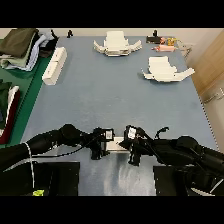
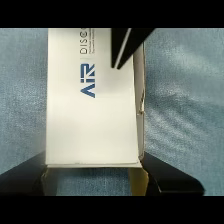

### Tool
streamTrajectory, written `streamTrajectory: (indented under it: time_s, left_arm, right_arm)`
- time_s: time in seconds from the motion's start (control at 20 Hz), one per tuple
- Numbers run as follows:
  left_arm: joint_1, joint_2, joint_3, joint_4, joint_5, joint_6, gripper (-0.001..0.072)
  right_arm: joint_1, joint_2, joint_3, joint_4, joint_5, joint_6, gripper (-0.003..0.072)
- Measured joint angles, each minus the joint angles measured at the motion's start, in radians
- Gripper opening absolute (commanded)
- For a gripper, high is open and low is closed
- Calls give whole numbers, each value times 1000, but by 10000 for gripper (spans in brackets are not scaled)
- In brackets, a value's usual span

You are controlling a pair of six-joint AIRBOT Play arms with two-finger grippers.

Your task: Fold the box.

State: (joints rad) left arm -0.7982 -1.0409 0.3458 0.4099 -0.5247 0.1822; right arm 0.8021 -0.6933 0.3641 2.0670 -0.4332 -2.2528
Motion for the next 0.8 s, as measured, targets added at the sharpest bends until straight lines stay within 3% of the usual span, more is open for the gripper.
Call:
streamTrajectory:
  time_s: [0.25, 0.55, 0.8]
  left_arm:
    - [0, 0, 0, 1, 0, 0, 472]
    - [0, 0, 0, 1, 0, 0, 472]
    - [0, 0, 0, 1, 0, 1, 472]
  right_arm:
    - [-36, 2, 79, -224, -72, 278, 9]
    - [-161, -90, 219, -630, -469, 756, 12]
    - [-217, -131, 265, -722, -667, 923, 12]
